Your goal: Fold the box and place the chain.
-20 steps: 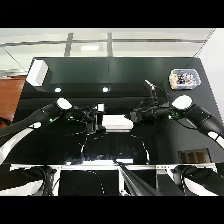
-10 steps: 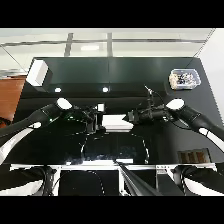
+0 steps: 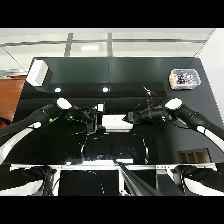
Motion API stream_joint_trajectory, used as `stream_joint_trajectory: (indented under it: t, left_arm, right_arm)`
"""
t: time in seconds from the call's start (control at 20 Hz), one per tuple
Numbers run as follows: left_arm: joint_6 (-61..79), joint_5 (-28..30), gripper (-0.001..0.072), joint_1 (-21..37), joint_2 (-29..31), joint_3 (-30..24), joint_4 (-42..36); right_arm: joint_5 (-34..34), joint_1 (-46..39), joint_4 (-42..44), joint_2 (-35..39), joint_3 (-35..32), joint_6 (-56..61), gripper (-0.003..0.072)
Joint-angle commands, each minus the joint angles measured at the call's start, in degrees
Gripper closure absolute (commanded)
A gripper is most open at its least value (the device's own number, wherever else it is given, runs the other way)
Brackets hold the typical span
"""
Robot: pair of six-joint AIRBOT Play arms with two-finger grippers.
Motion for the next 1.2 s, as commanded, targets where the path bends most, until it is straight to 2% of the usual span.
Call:
stream_joint_trajectory:
  t: [0.0,0.1,0.2,0.3,0.35,0.4,0.45,0.5,0.55,0.7,0.9,1.0,1.15]
  left_arm:
    - [0.0,0.0,0.0355,0.0,0.0,0.0,-0.2]
    - [0.0,0.0,0.0355,0.0,0.0,0.0,-0.2]
    - [0.0,0.0,0.0357,0.2,0.0,0.0,-0.2]
    - [-0.9,0.1,0.0451,0.3,0.0,0.0,-0.2]
    - [-2.3,0.1,0.0417,0.3,0.0,0.0,-0.2]
    - [-2.9,0.0,0.0301,0.3,0.0,0.0,-0.2]
    - [-2.9,0.0,0.0136,0.3,0.1,0.1,-0.2]
    - [-3.0,0.0,0.0017,0.3,0.3,0.1,-0.2]
    - [-3.1,0.0,-0.0007,0.3,1.0,0.1,-0.1]
    - [-3.6,-2.0,-0.0008,0.3,4.9,0.1,1.8]
    - [-7.3,-6.2,-0.0008,-0.1,11.1,0.1,2.2]
    - [-7.5,-5.3,-0.0008,-0.9,11.2,0.1,-3.2]
    - [-7.6,0.4,-0.0008,-3.8,7.3,2.3,-9.1]
  right_arm:
    - [3.3,-0.4,-0.3,3.0,1.7,-1.3,0.067]
    - [6.3,-1.9,-1.8,6.4,4.0,-1.3,0.067]
    - [8.9,-4.6,-9.5,10.6,7.0,-1.2,0.067]
    - [8.7,-8.7,-20.3,15.2,8.9,4.6,0.067]
    - [8.5,-11.3,-23.5,17.4,8.9,7.2,0.067]
    - [9.4,-13.8,-25.4,18.9,8.9,9.0,0.067]
    - [10.9,-16.1,-26.7,20.1,8.9,10.3,0.067]
    - [12.7,-18.0,-27.2,20.7,8.9,10.6,0.067]
    - [14.7,-19.7,-27.2,21.0,8.9,10.6,0.067]
    - [18.7,-22.6,-27.3,21.0,8.9,10.6,0.067]
    - [19.2,-23.2,-27.3,21.0,8.9,10.6,0.067]
    - [19.1,-23.2,-27.2,21.0,8.9,10.6,0.067]
    - [19.5,-23.2,-27.2,21.0,8.9,10.8,0.067]
